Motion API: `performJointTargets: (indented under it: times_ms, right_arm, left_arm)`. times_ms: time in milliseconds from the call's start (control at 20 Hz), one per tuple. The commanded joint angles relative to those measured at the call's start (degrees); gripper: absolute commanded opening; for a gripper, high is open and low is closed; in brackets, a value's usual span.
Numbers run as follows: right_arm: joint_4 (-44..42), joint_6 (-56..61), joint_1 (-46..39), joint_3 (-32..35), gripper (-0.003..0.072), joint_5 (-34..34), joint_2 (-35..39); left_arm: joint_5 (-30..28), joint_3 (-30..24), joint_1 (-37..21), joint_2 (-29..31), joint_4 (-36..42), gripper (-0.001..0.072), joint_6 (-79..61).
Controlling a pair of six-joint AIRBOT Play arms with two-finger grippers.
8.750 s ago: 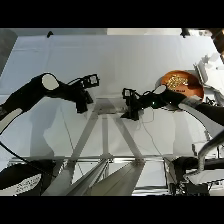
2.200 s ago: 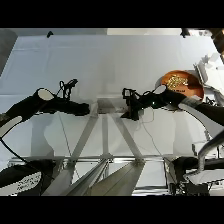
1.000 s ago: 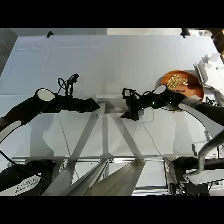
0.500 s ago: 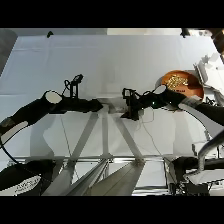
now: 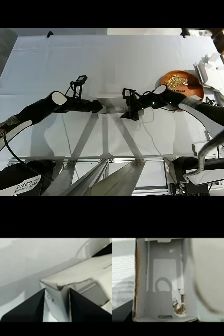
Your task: Fold the box and place the chain.
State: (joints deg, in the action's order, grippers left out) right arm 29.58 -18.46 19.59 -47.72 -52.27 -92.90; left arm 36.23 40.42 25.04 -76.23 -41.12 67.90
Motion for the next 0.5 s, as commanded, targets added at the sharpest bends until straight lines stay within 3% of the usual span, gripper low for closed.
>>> performJointTargets:
  times_ms: [0,150,300,450]
  right_arm:
    - [0.0,0.0,0.0,0.0,0.0518,0.0,0.0]
    - [0.0,0.0,0.0,0.0,0.0518,0.0,0.0]
    - [0.0,0.0,0.0,0.0,0.0518,0.0,0.0]
    - [0.0,0.0,0.0,0.0,0.0518,0.0,0.0]
  left_arm:
    - [5.0,4.6,0.1,0.0,-14.0,0.0324,10.6]
    - [11.6,10.0,1.7,-0.1,-27.4,0.0325,19.9]
    - [12.9,12.3,5.4,-0.2,-35.0,0.0328,26.6]
    - [15.0,14.0,8.4,-1.9,-35.0,0.0516,30.2]
